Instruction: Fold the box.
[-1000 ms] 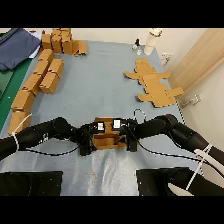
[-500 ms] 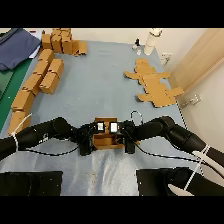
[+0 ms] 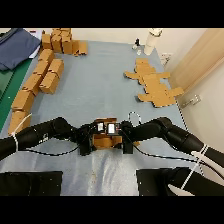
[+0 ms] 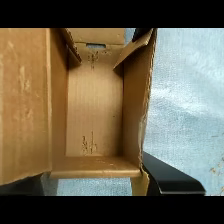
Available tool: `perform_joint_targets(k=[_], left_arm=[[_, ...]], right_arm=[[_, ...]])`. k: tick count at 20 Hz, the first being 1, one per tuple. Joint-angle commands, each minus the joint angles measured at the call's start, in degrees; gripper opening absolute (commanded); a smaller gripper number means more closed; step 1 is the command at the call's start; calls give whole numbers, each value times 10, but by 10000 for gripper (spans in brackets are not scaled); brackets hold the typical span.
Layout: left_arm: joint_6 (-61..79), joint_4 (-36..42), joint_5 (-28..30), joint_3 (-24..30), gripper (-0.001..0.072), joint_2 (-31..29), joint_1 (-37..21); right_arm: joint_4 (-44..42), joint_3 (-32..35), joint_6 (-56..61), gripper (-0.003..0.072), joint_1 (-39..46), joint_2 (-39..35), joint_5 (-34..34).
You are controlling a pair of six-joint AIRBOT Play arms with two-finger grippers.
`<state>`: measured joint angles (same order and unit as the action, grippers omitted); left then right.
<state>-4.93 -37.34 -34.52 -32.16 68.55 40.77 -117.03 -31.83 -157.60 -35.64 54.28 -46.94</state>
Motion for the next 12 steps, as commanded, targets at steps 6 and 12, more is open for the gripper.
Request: perform_joint_targets(k=[6,12], left_arm=[[0,1,0,0,474,0,0],[0,1,0,0,474,0,0]], right_arm=[[2,0,30,533,0,-1,0],[205,0,403,5,0,-59,-39]])
